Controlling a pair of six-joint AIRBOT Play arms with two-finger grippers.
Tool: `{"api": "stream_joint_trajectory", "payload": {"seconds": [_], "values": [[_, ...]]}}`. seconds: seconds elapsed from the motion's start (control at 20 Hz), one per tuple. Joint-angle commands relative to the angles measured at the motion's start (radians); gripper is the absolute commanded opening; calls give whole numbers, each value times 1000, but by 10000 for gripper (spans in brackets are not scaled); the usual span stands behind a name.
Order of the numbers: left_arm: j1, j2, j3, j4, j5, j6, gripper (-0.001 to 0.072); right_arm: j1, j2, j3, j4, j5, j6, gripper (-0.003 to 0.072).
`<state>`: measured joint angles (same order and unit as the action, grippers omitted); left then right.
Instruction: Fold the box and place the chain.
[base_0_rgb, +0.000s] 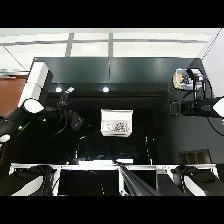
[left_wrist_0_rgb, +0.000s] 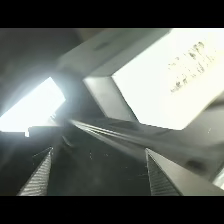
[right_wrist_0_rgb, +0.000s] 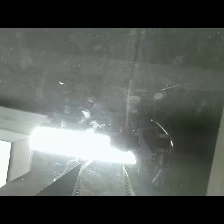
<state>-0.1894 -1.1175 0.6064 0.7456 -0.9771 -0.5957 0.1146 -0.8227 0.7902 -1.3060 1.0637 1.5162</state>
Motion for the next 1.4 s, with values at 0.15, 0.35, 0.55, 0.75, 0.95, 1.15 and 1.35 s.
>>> {"api": "stream_joint_trajectory", "payload": {"seconds": [0.15, 0.35, 0.55, 0.75, 0.95, 1.15, 1.35], "values": [[-108, -142, 6, -40, 88, 808, 717, 0, 0, 0, 5, 0, 37, 315], [-116, -204, 6, -60, 84, 925, 717, 0, 0, 0, 5, -3, 38, 315], [-138, -211, 8, -148, 94, 963, 718, 0, 0, 0, 5, -5, 40, 315], [-187, -211, 12, -226, 168, 961, 718, 0, -1, 0, 5, -13, 40, 315], [-231, -227, 29, -227, 192, 936, 717, 0, -2, 0, 5, -14, 40, 315], [-235, -228, 31, -242, 187, 927, 717, 0, -2, 0, 4, -14, 40, 315], [-245, -230, 31, -204, 182, 855, 716, 0, -2, 0, 5, -14, 40, 315]]}}
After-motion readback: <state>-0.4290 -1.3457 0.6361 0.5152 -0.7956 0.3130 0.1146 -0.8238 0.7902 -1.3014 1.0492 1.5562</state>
